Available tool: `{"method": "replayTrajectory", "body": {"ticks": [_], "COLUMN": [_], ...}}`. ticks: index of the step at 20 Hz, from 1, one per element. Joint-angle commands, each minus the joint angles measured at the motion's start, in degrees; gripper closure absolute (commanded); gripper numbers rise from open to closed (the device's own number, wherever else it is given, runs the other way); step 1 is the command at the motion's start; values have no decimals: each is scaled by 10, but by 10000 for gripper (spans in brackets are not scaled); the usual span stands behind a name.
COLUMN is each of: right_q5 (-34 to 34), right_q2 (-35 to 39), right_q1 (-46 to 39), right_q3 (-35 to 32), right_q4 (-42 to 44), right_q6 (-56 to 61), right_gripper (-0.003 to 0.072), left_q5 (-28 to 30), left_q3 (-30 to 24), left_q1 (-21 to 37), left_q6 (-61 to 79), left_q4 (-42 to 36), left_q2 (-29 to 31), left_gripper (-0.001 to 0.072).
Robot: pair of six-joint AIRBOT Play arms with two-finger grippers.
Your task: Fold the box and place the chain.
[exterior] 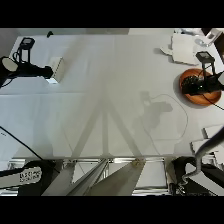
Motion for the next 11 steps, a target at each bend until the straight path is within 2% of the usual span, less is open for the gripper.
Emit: {"method": "replayTrajectory", "body": {"ticks": [1,6,11], "right_q5": [0,0,0], "right_q2": [0,0,0], "right_q1": [0,0,0], "right_q3": [1,1,1], "right_q4": [0,0,0], "right_q6": [0,0,0], "right_gripper": [674,674,674], "left_q5": [-19,-36,-36], "left_q3": [0,0,0], "left_q1": [0,0,0], "left_q6": [-6,-39,-39], "left_q4": [21,17,15], "left_q2": [93,201,256], "left_gripper": [16,17,16]}}
